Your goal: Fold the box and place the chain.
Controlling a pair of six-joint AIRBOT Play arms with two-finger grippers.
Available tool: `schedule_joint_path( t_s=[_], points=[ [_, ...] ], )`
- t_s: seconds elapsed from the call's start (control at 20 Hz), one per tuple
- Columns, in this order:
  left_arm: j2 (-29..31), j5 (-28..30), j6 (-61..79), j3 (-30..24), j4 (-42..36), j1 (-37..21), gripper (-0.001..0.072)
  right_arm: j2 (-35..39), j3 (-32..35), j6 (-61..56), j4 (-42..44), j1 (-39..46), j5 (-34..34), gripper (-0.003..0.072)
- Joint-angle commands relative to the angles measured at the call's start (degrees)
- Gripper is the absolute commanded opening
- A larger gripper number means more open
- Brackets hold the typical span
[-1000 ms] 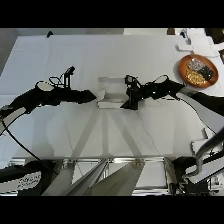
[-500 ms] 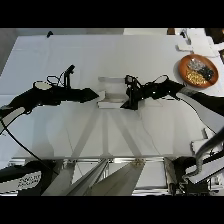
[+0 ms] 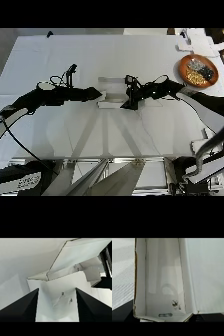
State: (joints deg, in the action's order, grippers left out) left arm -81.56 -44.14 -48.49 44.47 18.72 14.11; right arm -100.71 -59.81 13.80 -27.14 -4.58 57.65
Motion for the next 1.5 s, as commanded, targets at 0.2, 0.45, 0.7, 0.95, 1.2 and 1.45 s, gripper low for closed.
schedule_joint_path(
  t_s=[0.2,0.45,0.7,0.95,1.2,1.45],
  points=[
    [0.0,2.8,-1.0,0.0,0.0,2.1,0.0504,0.0,0.0,0.0,0.0,0.0,0.0,0.0497],
    [0.0,4.0,-8.0,1.7,6.6,3.9,0.0488,0.0,0.0,0.0,0.0,0.0,0.0,0.0497],
    [0.0,5.0,-23.6,6.0,25.2,6.7,0.0488,0.0,0.0,0.0,0.0,0.0,0.0,0.0497],
    [0.0,6.3,-29.2,6.1,25.9,7.6,0.0488,0.0,0.0,0.0,0.0,0.0,0.0,0.0497],
    [-0.1,7.5,-30.7,6.2,26.0,9.2,0.0448,0.0,0.0,0.0,0.0,0.0,0.0,0.0497],
    [-0.2,7.7,-33.0,6.3,32.3,10.0,0.0433,0.0,0.0,0.0,0.0,0.0,0.0,0.0497]
  ],
)
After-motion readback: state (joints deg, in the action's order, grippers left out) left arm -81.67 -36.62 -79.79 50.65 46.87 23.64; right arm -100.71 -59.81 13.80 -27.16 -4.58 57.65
